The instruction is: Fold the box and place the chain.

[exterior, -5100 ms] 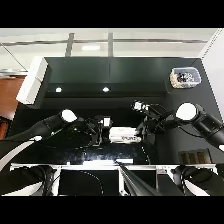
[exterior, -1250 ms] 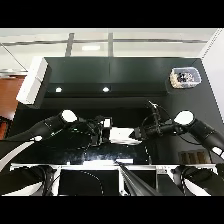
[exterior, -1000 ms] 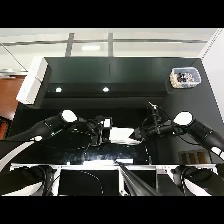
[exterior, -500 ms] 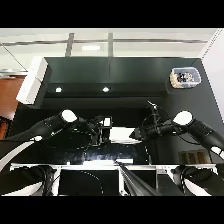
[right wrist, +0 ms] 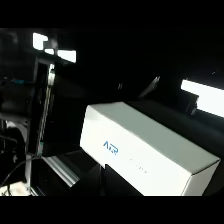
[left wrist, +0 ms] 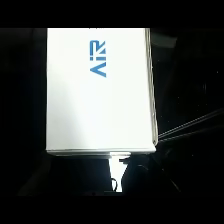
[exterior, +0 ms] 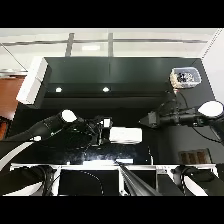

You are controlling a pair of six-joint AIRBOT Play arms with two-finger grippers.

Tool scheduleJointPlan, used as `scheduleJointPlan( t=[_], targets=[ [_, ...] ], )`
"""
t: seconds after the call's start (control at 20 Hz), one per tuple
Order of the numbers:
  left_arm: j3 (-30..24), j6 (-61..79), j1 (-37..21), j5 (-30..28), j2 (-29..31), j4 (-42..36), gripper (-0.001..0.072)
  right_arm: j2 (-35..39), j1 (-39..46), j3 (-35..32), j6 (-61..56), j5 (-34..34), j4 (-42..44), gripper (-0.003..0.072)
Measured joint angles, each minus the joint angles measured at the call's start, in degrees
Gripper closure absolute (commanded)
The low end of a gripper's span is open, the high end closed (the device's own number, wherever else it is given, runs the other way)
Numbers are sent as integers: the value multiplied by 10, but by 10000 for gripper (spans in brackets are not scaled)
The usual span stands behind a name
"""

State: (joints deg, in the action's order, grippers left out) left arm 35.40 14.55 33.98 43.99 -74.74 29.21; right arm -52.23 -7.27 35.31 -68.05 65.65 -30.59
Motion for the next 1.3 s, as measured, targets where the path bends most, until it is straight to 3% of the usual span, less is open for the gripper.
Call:
scheduleJointPlan(
  t=[0.4,0.55,0.95,1.3],
  targets=[
    [7,-132,-22,29,109,84,-6,9,48,4,8,8,1,641],
    [26,-179,-5,35,120,99,-5,10,52,4,13,-12,1,641],
    [121,-232,78,16,15,107,-4,10,108,4,18,-75,-27,641],
    [158,-242,104,14,-38,109,-4,10,223,4,23,-60,-52,641]
  ],
)
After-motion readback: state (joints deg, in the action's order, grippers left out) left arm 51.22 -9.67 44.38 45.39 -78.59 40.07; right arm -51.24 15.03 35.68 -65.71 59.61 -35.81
